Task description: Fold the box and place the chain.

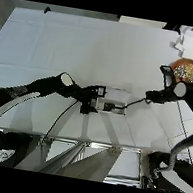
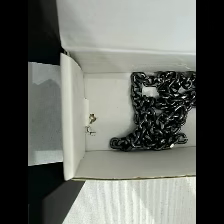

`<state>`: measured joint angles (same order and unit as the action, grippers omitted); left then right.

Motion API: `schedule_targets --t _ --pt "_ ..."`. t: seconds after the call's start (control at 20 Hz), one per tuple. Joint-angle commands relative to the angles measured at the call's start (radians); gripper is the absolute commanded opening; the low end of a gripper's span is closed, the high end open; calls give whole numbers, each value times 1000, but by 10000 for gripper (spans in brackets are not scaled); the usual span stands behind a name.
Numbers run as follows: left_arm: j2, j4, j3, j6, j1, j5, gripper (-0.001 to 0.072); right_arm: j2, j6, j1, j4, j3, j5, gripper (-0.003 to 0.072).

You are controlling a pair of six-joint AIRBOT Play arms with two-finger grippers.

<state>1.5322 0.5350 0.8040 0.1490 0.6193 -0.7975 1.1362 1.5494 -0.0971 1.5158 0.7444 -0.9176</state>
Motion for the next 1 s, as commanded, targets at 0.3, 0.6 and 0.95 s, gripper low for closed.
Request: schedule_targets --t 0.3,0.6,0.95 --pt "0 0 0 0 -1 0 392 -142 -42 0 -46 -21 -49 225" --pt "0 0 0 0 -1 0 392 37 -36 0 -46 -36 37 225" --pt "0 0 0 0 -1 0 392 121 -64 -3 -45 -36 47 224"
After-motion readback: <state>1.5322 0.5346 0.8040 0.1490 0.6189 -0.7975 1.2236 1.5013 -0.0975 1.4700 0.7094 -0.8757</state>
